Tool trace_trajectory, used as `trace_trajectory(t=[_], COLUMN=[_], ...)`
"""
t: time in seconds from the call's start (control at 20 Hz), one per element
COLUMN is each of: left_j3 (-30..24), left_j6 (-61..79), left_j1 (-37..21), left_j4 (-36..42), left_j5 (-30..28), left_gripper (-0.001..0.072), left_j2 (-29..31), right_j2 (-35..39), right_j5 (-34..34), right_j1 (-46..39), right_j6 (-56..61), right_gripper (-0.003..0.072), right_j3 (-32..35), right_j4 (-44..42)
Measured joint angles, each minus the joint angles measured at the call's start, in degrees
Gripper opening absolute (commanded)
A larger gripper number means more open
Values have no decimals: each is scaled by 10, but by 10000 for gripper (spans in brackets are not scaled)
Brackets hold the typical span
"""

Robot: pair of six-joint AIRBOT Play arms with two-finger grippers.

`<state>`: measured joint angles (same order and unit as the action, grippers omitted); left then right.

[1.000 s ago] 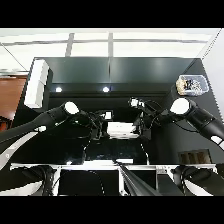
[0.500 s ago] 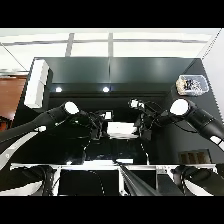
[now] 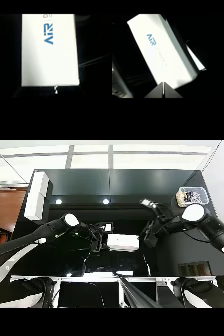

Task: Fold the box and place the chain.

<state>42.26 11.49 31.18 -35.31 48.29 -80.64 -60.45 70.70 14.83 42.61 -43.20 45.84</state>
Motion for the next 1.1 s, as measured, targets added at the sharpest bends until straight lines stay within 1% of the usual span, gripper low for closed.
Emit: trace_trajectory(t=[0.1, 0.15, 0.25, 0.35, 0.5, 0.65, 0.8, 1.1], left_j3=[0, 0, 0, 0, 0, 0, 0, 0], left_j6=[0, 0, 0, 0, 0, 0, 0, 0], left_j1=[0, 0, 0, 0, 0, 0, 0, 0], left_j4=[0, 0, 0, 0, 0, 0, 0, 0], left_j5=[0, 0, 0, 0, 0, 0, 0, 0], left_gripper=[397, 397, 398, 397, 397, 398, 398, 398], left_j2=[0, 0, 0, 0, 0, 0, 0, 0], right_j2=[5, 6, 7, 5, -4, -15, -22, -24], right_j5=[22, 18, -15, -61, -110, -153, -187, -207], right_j1=[-22, -28, -31, -22, 2, 23, 33, 38], right_j6=[36, 48, 65, 78, 89, 109, 133, 167], right_gripper=[14, 14, 14, 14, 14, 14, 14, 14], right_j3=[32, 53, 94, 123, 145, 154, 156, 158], right_j4=[-58, -92, -173, -232, -275, -274, -251, -205])
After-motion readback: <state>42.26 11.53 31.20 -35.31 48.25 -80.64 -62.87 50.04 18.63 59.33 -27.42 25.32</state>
